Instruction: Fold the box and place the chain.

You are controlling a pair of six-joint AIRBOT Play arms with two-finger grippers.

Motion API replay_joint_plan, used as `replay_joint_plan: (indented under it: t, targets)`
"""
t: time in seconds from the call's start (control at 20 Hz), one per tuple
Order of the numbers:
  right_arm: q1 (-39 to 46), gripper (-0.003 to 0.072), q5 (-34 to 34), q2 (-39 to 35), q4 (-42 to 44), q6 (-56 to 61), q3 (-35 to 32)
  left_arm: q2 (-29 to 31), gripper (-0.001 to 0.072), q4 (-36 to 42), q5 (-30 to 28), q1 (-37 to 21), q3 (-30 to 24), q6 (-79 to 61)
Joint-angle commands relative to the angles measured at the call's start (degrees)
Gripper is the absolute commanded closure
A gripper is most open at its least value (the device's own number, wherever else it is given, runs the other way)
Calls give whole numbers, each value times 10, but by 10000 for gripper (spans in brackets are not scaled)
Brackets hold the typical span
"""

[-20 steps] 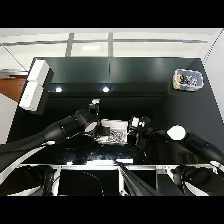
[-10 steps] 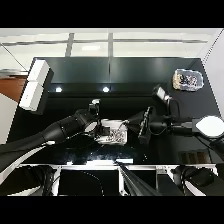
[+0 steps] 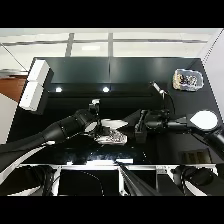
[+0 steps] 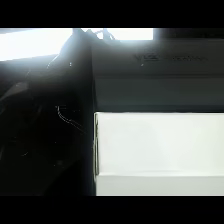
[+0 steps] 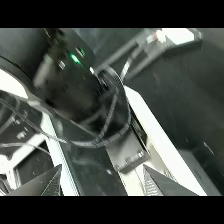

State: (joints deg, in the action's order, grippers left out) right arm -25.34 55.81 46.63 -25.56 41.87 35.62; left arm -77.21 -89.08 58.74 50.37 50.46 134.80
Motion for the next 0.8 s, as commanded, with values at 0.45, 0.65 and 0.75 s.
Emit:
replay_joint_plan:
  t: [0.45,0.65,0.75]
  targets:
    - [194,110,133,2,-61,29,31,-2,678,0,-17,-1,1,36]
    - [194,110,135,2,-63,29,30,-1,648,0,-12,-1,1,35]
    - [194,110,134,2,-64,29,30,-1,387,2,-7,-1,6,33]
